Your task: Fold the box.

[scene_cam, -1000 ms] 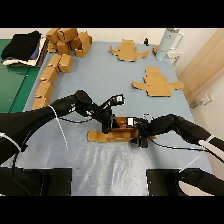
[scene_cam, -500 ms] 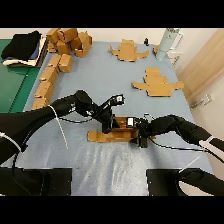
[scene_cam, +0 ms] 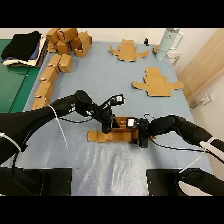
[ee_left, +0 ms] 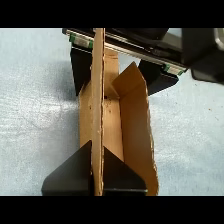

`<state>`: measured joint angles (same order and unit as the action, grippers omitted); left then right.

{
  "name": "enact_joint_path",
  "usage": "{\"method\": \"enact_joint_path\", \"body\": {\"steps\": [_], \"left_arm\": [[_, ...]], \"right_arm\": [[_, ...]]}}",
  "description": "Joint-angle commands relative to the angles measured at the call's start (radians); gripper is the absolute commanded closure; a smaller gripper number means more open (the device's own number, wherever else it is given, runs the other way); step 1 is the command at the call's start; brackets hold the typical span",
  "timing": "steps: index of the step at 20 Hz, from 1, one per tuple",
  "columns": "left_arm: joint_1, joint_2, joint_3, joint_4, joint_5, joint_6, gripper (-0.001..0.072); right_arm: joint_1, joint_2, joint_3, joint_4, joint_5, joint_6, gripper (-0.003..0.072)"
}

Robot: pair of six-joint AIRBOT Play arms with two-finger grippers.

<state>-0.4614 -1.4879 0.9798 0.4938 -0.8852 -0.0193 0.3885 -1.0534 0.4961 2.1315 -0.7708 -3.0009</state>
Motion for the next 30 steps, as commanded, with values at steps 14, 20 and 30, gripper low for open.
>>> {"method": "enact_joint_path", "body": {"steps": [14,20,30], "left_arm": [[0.000,0.000,0.000,0.000,-0.001,0.000,0.0696],[0.000,0.000,0.000,0.000,-0.001,0.000,0.0696],[0.000,0.000,0.000,0.000,-0.001,0.000,0.0696]], "right_arm": [[0.000,-0.013,0.001,0.035,0.011,-0.001,0.0104],[0.000,-0.013,0.001,0.034,0.011,0.000,0.0209],[0.000,-0.013,0.001,0.034,0.014,-0.001,0.0198]]}}
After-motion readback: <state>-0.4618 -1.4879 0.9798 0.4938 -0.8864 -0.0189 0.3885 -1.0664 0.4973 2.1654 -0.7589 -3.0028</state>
